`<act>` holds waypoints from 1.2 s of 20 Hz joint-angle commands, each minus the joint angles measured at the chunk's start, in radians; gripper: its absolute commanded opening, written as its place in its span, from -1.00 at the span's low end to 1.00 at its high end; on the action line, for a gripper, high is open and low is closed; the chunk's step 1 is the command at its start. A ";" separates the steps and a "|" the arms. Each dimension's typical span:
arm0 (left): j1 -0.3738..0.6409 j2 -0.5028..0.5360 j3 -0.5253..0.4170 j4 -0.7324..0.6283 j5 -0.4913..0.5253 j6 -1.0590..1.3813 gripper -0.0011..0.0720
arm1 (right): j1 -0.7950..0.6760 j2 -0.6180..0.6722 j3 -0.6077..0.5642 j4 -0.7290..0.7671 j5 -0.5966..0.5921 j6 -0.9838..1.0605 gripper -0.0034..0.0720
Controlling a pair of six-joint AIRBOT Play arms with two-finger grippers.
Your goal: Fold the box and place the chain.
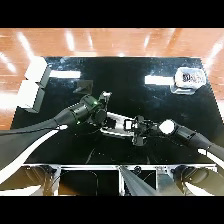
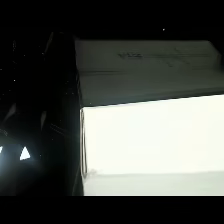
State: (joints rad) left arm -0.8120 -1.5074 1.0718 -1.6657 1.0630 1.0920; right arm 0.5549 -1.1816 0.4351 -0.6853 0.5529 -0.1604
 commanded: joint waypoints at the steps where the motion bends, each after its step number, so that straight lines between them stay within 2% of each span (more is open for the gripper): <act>1: 0.001 -0.008 0.000 0.004 -0.001 0.000 -0.17 | 0.000 0.001 0.001 0.000 0.000 0.000 0.76; 10: 0.000 -0.037 0.001 -0.026 0.002 0.005 -0.17 | 0.000 0.001 0.001 0.000 0.000 0.000 0.76; 11: 0.000 -0.037 0.001 -0.026 0.002 0.007 -0.38 | 0.000 0.001 0.001 0.000 0.000 0.000 0.76; 12: 0.000 -0.037 0.001 -0.026 0.002 0.008 -0.70 | 0.000 0.001 0.001 0.000 0.000 0.000 0.76; 13: -0.001 -0.037 0.001 -0.026 0.002 0.011 -0.91 | 0.000 0.001 0.001 0.000 0.000 0.000 0.76; 18: -0.001 -0.037 0.002 -0.036 0.002 0.012 -0.91 | 0.000 0.001 0.001 0.000 0.000 0.000 0.76; 19: 0.000 -0.037 0.002 -0.046 0.002 0.012 -0.87 | 0.000 0.001 0.001 0.000 0.000 0.000 0.76; 20: -0.001 -0.037 0.002 -0.047 0.002 0.012 -0.53 | 0.000 0.001 0.001 0.000 0.000 0.000 0.76; 21: 0.000 -0.037 0.002 -0.048 0.002 0.013 -0.08 | 0.000 0.001 0.001 0.000 0.000 0.000 0.76; 22: 0.000 -0.037 0.002 -0.048 0.002 0.015 0.03 | 0.000 0.001 0.001 0.000 0.000 0.000 0.76; 24: 0.000 -0.037 0.002 -0.048 0.002 0.016 0.01 | 0.000 0.001 0.001 0.000 0.000 0.000 0.76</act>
State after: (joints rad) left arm -0.8127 -1.5444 1.0737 -1.7168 1.0554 1.1069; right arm 0.5549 -1.1816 0.4355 -0.6853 0.5533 -0.1604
